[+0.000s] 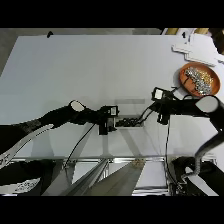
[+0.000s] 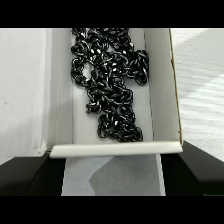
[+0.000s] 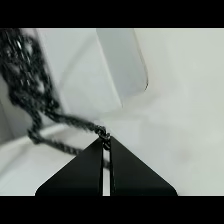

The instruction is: Fold the box and place the chain.

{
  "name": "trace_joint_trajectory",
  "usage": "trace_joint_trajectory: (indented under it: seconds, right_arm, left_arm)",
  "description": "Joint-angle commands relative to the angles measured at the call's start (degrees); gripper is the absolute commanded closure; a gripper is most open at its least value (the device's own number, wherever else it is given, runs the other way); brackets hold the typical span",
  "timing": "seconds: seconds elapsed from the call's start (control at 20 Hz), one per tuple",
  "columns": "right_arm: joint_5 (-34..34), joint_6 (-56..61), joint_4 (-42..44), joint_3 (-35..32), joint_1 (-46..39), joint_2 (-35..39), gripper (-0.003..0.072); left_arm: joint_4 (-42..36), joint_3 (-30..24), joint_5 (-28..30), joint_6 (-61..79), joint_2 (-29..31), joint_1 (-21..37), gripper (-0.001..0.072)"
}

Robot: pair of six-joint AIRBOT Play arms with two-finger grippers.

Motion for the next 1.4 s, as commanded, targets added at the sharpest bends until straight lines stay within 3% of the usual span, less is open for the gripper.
trace_joint_trajectory:
  seconds: [0.0,0.1,0.25,0.55,0.9,0.95,1.1,1.35]
  right_arm:
    - [4.94,2.71,9.99,-0.02,0.07,7.93,0.0666]
    - [7.41,2.67,15.85,-0.02,0.48,8.87,0.0666]
    - [6.95,2.36,16.98,-0.02,5.79,8.63,0.0666]
    - [-3.48,2.27,16.76,-0.7,17.03,7.74,0.0666]
    - [-4.81,2.29,14.23,-0.7,20.04,-3.67,0.0661]
    - [-4.83,2.27,13.03,-0.7,20.04,-4.98,0.0617]
    - [-6.54,2.25,8.26,-0.7,20.02,-5.2,0.0368]
    - [-6.27,2.25,4.9,-0.68,12.9,0.31,0.0365]
  left_arm:
    - [0.02,0.02,0.02,0.02,0.0,0.02,0.0568]
    - [0.02,0.02,0.02,0.02,0.0,0.02,0.0568]
    - [0.02,0.02,0.02,0.02,0.0,0.02,0.0568]
    - [0.02,0.02,0.0,0.02,0.0,0.02,0.0568]
    - [0.02,0.02,0.02,0.02,0.0,0.02,0.0568]
    - [0.02,0.02,0.02,0.02,0.0,0.02,0.0568]
    - [0.02,0.02,0.02,0.02,0.0,0.0,0.0568]
    - [0.02,0.02,0.0,0.02,0.0,0.02,0.0568]
